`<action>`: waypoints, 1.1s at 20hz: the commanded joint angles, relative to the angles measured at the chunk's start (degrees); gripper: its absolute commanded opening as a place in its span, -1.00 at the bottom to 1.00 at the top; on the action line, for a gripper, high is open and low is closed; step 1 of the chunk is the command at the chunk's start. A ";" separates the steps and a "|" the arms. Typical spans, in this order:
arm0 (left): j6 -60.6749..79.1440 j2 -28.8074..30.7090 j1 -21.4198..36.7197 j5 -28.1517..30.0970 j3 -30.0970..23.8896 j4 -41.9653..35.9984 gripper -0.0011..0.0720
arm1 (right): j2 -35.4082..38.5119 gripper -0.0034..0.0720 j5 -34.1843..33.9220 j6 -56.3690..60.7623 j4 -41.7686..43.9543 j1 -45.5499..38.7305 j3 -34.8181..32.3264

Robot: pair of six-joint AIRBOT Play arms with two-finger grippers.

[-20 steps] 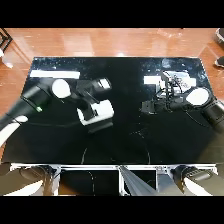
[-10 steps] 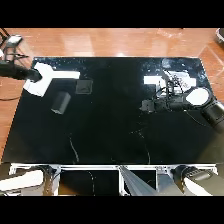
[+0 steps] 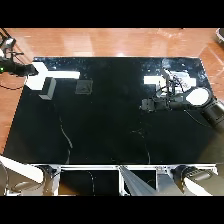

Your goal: Fold the box and place the chain.

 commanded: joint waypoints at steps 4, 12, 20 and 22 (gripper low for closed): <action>-4.35 -4.83 -1.66 -3.78 5.25 7.08 0.80 | 0.02 -0.86 -0.13 0.00 -1.20 0.02 0.00; -13.25 1.88 -1.99 -23.06 20.24 12.70 0.79 | 0.20 -0.86 2.51 -0.02 -3.65 -4.55 7.34; -23.30 22.18 -5.29 -35.60 10.34 -2.91 -0.93 | 17.16 -0.86 17.57 17.79 -28.50 -6.91 16.96; -22.93 32.94 -9.35 -24.65 -0.22 -0.96 -0.93 | 25.68 -0.86 19.89 22.91 -38.32 -6.95 13.75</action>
